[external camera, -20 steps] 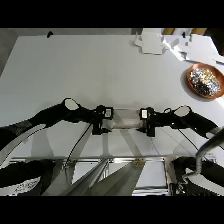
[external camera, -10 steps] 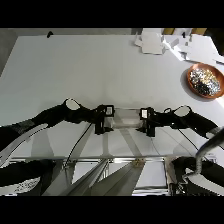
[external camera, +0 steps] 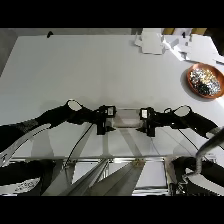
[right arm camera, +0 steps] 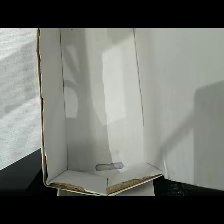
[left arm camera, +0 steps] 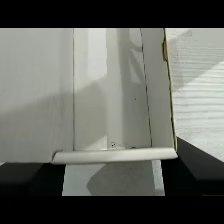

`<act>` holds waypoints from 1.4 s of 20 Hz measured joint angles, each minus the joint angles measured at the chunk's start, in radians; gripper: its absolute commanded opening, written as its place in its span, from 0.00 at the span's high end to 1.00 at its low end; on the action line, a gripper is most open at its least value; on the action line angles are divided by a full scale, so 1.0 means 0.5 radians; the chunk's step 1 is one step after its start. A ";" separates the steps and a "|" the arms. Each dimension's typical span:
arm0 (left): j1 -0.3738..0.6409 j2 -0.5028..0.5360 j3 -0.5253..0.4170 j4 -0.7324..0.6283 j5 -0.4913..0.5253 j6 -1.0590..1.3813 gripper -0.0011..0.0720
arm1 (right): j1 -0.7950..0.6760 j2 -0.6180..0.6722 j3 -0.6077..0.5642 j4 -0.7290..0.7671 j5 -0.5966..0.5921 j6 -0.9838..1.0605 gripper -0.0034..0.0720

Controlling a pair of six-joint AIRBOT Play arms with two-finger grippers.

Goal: Fold the box and place the chain.

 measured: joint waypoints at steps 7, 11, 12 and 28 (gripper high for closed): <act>-0.002 -0.007 0.000 0.027 0.016 -0.003 0.84 | 0.000 0.000 0.000 0.000 0.000 0.001 0.54; -0.003 -0.007 0.000 0.031 0.019 -0.005 0.84 | 0.000 0.000 0.000 0.000 0.000 0.000 0.54; -0.003 -0.007 0.000 0.031 0.019 -0.005 0.84 | 0.000 0.000 0.000 0.000 0.000 0.000 0.54; -0.004 -0.009 0.000 0.031 0.025 -0.005 0.84 | 0.001 0.208 0.000 -0.520 0.011 0.336 0.04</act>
